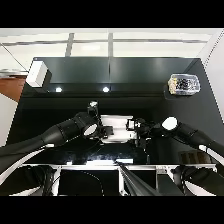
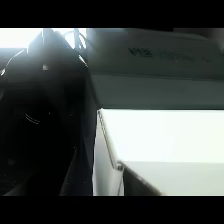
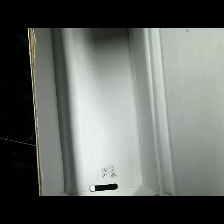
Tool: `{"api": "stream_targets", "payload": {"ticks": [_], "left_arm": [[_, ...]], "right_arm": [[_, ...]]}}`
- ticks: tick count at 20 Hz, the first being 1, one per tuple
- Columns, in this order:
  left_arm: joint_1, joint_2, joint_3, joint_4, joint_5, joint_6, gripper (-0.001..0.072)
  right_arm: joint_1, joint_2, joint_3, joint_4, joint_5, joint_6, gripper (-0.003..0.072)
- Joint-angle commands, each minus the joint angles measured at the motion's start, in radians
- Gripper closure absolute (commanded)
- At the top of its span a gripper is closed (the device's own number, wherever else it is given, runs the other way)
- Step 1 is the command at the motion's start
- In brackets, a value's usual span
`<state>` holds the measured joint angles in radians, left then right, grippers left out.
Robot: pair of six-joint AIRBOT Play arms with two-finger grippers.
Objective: Fold the box and place the chain.
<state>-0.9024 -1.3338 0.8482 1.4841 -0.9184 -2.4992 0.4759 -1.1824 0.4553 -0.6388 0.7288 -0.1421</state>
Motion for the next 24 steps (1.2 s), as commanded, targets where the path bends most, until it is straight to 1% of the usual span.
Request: {"api": "stream_targets", "payload": {"ticks": [1,4,7,8,9,11,12,18,21,22,23,24], "left_arm": [[-0.001,-0.012,0.010,0.003,-0.005,-0.018,0.0380],[-0.007,-0.050,0.060,0.008,-0.013,-0.016,0.0381],[-0.007,-0.077,0.107,0.048,-0.101,-0.010,0.0381],[-0.007,-0.078,0.108,0.048,-0.122,-0.010,0.0392],[-0.007,-0.078,0.108,0.049,-0.133,-0.010,0.0444],[-0.007,-0.078,0.108,0.048,-0.132,-0.010,0.0446],[-0.007,-0.078,0.108,0.048,-0.132,-0.010,0.0485],[-0.022,-0.081,0.108,0.048,-0.125,-0.010,0.0487],[-0.021,-0.082,0.108,0.049,-0.100,-0.010,0.0489],[-0.021,-0.082,0.108,0.049,-0.088,-0.010,0.0497],[-0.021,-0.082,0.108,0.049,-0.084,-0.010,0.0546],[-0.021,-0.082,0.108,0.049,-0.085,-0.010,0.0546]], "right_arm": [[0.000,0.000,0.000,0.000,0.000,0.000,0.0226],[0.000,0.000,0.000,0.000,0.000,0.000,0.0226],[0.000,0.000,0.000,0.000,0.000,0.000,0.0226],[0.002,0.000,0.000,0.000,0.000,0.000,0.0226],[0.002,0.000,0.000,-0.001,0.000,0.000,0.0226],[0.002,0.000,0.000,-0.001,0.000,0.000,0.0226],[0.002,0.000,0.000,-0.001,0.000,0.000,0.0226],[0.002,0.000,0.000,-0.001,0.000,0.000,0.0226],[0.002,0.000,0.000,-0.001,0.000,0.000,0.0226],[0.002,0.000,0.000,-0.001,0.000,0.000,0.0226],[0.002,0.000,0.000,-0.001,0.000,0.000,0.0226],[0.002,0.000,0.000,-0.001,0.000,0.000,0.0226]]}}
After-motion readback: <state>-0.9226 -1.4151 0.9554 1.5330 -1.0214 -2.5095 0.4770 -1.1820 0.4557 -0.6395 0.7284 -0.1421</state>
